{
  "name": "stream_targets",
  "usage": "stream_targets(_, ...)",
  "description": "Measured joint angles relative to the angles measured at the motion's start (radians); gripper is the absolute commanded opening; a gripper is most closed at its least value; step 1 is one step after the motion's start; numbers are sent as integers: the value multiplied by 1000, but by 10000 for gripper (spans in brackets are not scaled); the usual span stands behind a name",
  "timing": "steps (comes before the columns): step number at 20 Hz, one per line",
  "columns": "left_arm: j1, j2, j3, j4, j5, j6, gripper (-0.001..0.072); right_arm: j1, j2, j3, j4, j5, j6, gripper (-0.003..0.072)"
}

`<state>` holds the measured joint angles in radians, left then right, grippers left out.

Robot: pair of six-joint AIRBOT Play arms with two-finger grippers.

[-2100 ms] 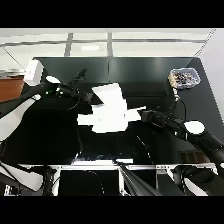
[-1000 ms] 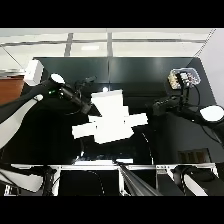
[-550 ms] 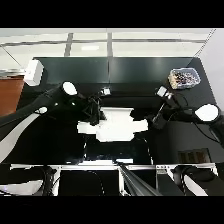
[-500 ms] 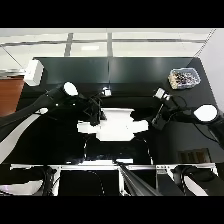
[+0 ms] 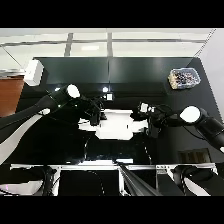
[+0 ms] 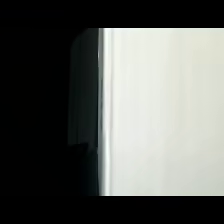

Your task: Fold the box and place the chain.

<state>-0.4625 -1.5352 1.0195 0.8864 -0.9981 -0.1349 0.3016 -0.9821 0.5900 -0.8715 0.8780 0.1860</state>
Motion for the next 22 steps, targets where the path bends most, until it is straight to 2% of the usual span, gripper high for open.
stream_targets(4, 3, -11, 0, 38, 0, -3, 25, 42, -15, -19, 0, 2, -8, 693)
stream_targets(13, 4, -28, 1, 34, -5, -7, 25, 120, -68, -48, 10, -16, -11, 693)
stream_targets(22, 4, -29, 1, 32, -5, -7, 26, 181, -102, -54, 200, -155, 24, 692)
